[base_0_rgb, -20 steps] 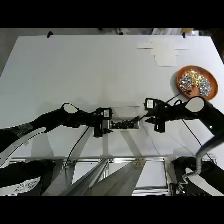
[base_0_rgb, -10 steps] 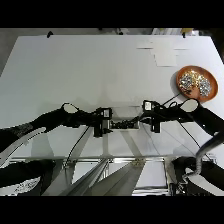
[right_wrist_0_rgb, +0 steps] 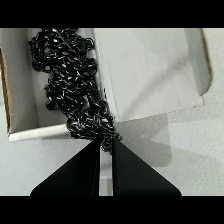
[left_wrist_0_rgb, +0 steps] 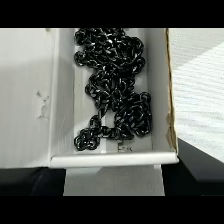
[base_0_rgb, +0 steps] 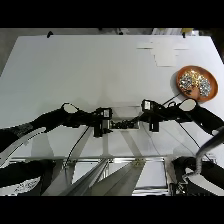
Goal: Fold the box and place the chain.
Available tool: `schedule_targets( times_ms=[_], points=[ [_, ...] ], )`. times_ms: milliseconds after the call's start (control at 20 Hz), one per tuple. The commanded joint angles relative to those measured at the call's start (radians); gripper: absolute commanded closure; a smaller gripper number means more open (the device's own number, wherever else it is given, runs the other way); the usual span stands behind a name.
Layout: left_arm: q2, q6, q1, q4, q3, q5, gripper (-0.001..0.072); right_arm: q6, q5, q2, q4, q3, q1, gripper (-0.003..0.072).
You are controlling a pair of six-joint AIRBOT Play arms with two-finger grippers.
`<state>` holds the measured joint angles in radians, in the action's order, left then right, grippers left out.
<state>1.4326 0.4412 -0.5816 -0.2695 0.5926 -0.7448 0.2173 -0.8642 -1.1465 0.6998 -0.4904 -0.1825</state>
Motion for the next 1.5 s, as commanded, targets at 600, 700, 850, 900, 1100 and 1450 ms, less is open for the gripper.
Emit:
schedule_targets(
  times_ms=[600, 700, 850, 900, 1100, 1450],
  points=[
    [0.0, 0.0, 0.0, 0.0, 0.0, 0.0, 0.0538, -0.413, -0.286, 0.212, 0.344, -0.153, 0.001, 0.0669],
    [0.0, 0.0, 0.0, 0.0, 0.0, 0.0, 0.0538, -0.452, -0.37, 0.229, 0.329, -0.216, 0.001, 0.0669],
    [0.0, 0.0, 0.0, 0.0, 0.0, 0.0, 0.0538, -0.457, -0.457, 0.26, 0.196, -0.311, 0.001, 0.0669],
    [0.0, 0.0, 0.0, 0.0, 0.0, 0.0, 0.0539, -0.457, -0.457, 0.269, 0.122, -0.328, 0.001, 0.0669],
    [0.0, 0.0, 0.0, 0.0, 0.0, 0.0, 0.0539, -0.457, -0.39, 0.276, -0.126, -0.34, -0.04, 0.0669],
    [0.0, 0.0, 0.0, 0.0, 0.0, 0.0, 0.0538, -0.593, -0.241, 0.115, 0.01, -0.339, -0.253, 0.0668]
  ],
)
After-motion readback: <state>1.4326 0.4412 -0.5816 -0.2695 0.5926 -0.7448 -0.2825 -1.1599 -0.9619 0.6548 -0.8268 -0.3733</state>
